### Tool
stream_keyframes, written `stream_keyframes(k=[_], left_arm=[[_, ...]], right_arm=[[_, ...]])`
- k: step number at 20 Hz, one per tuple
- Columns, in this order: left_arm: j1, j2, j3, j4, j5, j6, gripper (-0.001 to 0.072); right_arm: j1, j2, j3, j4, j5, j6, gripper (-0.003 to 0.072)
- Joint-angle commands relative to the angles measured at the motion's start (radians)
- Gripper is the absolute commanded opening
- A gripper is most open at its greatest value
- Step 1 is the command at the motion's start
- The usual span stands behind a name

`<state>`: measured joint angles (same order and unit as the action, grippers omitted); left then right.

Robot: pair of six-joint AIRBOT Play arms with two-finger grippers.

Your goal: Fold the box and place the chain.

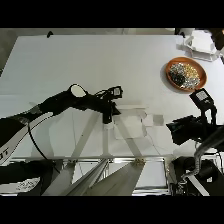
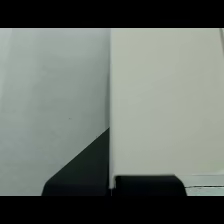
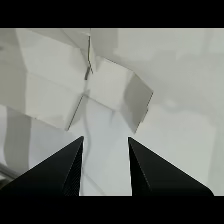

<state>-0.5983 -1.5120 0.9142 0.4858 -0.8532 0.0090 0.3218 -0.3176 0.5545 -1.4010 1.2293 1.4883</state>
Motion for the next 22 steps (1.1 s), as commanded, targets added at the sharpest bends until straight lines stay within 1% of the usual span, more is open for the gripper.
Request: stream_keyframes(k=[1,2,8,11,13,19,22], left_arm=[[-0.004,-0.045,-0.001,-0.007,0.011,0.034,0.0006],[-0.004,-0.045,-0.001,-0.007,0.011,0.057,0.0006],[-0.004,-0.045,-0.001,-0.104,0.012,0.229,0.0006],[-0.002,-0.045,-0.001,-0.163,0.013,0.266,0.0005],[-0.001,-0.047,-0.001,-0.160,0.017,0.266,0.0005],[0.000,-0.103,-0.001,-0.160,0.020,0.265,0.0005],[0.001,-0.106,-0.001,-0.156,0.020,0.265,0.0006]], right_arm=[[0.000,0.003,0.001,-0.006,0.007,0.000,0.0324],[0.000,0.003,0.001,-0.006,0.004,0.000,0.0324],[0.000,0.003,0.001,-0.006,-0.016,0.000,0.0324],[0.000,0.003,0.001,-0.006,-0.016,0.000,0.0324],[0.000,0.003,0.001,-0.006,-0.016,0.000,0.0324],[0.000,0.003,0.001,-0.006,-0.015,0.000,0.0324],[0.000,0.003,0.001,-0.006,-0.016,0.000,0.0324]])
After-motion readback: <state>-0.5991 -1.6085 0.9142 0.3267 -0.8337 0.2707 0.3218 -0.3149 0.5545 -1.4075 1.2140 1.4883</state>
